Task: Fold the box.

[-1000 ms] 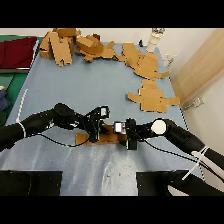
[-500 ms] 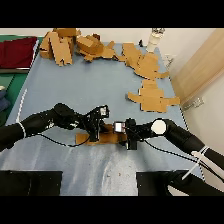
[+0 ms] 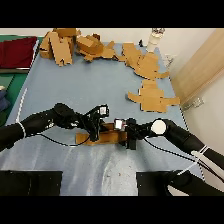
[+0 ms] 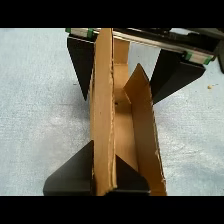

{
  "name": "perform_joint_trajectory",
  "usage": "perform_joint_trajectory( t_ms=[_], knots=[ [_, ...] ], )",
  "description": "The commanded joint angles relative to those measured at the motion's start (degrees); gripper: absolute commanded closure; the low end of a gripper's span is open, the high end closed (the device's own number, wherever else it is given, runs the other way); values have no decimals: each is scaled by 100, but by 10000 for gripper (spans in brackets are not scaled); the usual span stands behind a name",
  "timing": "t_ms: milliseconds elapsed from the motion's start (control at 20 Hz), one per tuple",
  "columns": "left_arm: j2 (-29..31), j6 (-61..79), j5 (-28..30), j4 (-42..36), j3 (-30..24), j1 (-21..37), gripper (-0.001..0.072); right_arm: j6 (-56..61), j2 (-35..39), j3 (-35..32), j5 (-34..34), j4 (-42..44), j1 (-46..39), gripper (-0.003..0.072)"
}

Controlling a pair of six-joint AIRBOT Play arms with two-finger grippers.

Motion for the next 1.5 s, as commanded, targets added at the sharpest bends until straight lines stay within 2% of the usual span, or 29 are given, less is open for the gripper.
perform_joint_trajectory(
  t_ms=[0,250,450,750,1450],
  knots=[
    [-2,7,-9,9,0,4,696,72,-7,0,57,-92,-15,-31],
    [-2,7,-11,9,0,4,696,39,-7,0,308,-52,-424,-23],
    [-2,7,-7,9,0,4,696,-1054,-33,0,647,898,-734,-23],
    [-2,7,-11,9,0,4,696,-1661,-538,15,645,1049,-761,-24],
    [-2,46,0,9,0,4,696,-1657,-675,4,588,1215,-761,-23]
  ],
)
